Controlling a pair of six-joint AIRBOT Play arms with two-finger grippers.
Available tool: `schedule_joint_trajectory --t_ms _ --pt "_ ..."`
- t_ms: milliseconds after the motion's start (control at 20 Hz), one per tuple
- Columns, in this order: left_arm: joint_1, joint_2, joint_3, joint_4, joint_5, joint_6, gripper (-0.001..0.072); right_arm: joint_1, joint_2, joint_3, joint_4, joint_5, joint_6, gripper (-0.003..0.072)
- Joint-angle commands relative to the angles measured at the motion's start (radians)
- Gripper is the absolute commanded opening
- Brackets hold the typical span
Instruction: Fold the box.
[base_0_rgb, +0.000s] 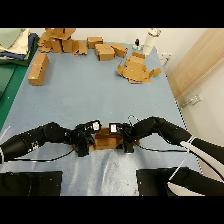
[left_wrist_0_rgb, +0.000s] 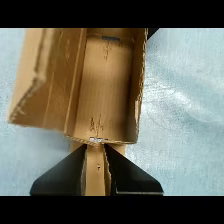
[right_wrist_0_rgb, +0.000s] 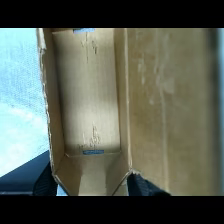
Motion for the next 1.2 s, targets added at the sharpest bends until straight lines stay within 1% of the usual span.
schedule_joint_trajectory --t_ms 0,100,150,250,400,800,850,900,950,1150 --pt "-0.003 -0.001 0.001 -0.034 0.016 0.003 0.0161 0.001 0.000 0.000 0.000 0.000 0.000 0.0458" --pt "-0.003 -0.001 0.001 -0.035 0.021 0.004 0.0147 0.001 0.000 0.000 0.000 0.000 0.000 0.0457" --pt "-0.003 -0.001 0.001 -0.043 0.023 0.023 0.0012 0.001 0.000 0.000 0.000 0.000 0.000 0.0458" --pt "-0.011 -0.001 0.000 -0.072 0.058 0.053 0.0012 0.001 0.000 0.000 0.000 0.000 0.000 0.0458" --pt "-0.042 -0.007 0.001 -0.074 0.113 0.053 0.0012 0.001 0.000 0.000 0.000 0.000 0.000 0.0458" --pt "-0.047 -0.021 0.001 -0.076 0.108 0.053 0.0015 0.001 0.000 0.000 0.000 0.000 0.000 0.0458" --pt "-0.047 -0.021 0.001 -0.076 0.109 0.053 0.0177 0.001 0.000 0.000 0.000 0.000 0.000 0.0458" --pt "-0.047 -0.021 0.001 -0.077 0.109 0.052 0.0450 0.001 0.000 0.000 0.000 0.000 0.000 0.0458" --pt "-0.047 -0.021 0.001 -0.079 0.109 0.053 0.0467 0.001 0.000 0.000 0.000 0.000 0.000 0.0458" --pt "-0.047 -0.021 0.001 -0.078 0.109 0.053 0.0470 0.001 0.000 0.000 0.000 0.000 0.000 0.0458"
